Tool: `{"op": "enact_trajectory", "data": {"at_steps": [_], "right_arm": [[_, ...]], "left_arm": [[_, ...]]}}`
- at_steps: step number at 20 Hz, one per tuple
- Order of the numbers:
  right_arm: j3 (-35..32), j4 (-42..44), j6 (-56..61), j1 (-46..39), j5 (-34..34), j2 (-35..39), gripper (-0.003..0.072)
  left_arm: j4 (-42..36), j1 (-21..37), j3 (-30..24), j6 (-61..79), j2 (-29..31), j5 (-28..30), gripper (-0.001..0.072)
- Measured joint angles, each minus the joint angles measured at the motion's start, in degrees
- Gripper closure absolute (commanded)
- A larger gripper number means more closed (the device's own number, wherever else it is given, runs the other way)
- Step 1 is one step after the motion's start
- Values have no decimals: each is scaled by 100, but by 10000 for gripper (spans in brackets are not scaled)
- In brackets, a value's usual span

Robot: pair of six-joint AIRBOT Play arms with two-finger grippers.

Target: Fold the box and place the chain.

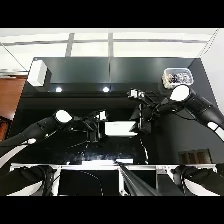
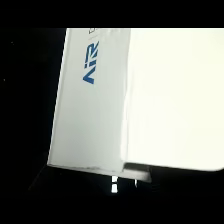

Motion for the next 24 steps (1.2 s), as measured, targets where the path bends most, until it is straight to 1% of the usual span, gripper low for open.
{"op": "enact_trajectory", "data": {"at_steps": [4,9,15,24], "right_arm": [[0,-280,98,153,-160,0,-34],[0,-363,55,365,-334,0,-34],[0,-354,50,501,-216,0,-34],[0,-787,269,800,-876,15,-34]], "left_arm": [[-2,0,0,0,0,-2,415],[0,0,0,0,0,-2,415],[-2,0,0,0,0,-2,415],[-2,0,0,0,0,-2,415]]}}
